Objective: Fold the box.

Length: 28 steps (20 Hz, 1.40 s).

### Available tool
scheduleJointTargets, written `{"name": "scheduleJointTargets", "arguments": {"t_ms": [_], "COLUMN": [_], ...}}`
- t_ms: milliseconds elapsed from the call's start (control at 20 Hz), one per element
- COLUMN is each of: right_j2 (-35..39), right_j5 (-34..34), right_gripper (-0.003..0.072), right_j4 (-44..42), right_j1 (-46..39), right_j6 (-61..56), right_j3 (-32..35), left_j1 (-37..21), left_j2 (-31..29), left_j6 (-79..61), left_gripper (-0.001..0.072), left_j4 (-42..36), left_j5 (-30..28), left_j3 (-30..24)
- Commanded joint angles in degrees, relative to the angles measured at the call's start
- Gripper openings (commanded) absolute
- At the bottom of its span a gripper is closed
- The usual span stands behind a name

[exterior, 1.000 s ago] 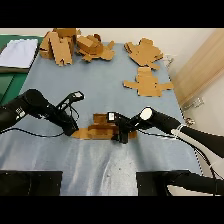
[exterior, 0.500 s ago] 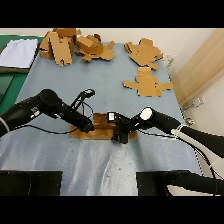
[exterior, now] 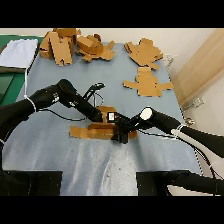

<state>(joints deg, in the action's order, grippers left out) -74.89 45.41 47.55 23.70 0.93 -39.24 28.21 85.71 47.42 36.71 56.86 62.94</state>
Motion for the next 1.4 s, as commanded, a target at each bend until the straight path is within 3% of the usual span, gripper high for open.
{"name": "scheduleJointTargets", "arguments": {"t_ms": [0,750,1100,1350], "right_j2": [0.0,0.0,0.0,0.0], "right_j5": [0.1,0.0,0.0,0.1], "right_gripper": [0.0525,0.0526,0.0526,0.0526], "right_j4": [0.0,0.0,0.0,0.0], "right_j1": [0.0,0.0,0.0,0.0], "right_j6": [0.1,0.1,0.1,0.1], "right_j3": [-0.1,-0.1,-0.1,-0.1], "left_j1": [-0.1,0.0,-1.2,-5.6], "left_j2": [1.3,9.3,8.4,3.1], "left_j6": [0.1,7.7,3.1,0.1], "left_gripper": [0.0013,0.0013,0.0013,0.0012], "left_j4": [-1.3,-0.1,-0.5,2.6], "left_j5": [-0.7,3.2,4.0,-0.6], "left_j3": [2.5,2.5,6.7,7.3]}}
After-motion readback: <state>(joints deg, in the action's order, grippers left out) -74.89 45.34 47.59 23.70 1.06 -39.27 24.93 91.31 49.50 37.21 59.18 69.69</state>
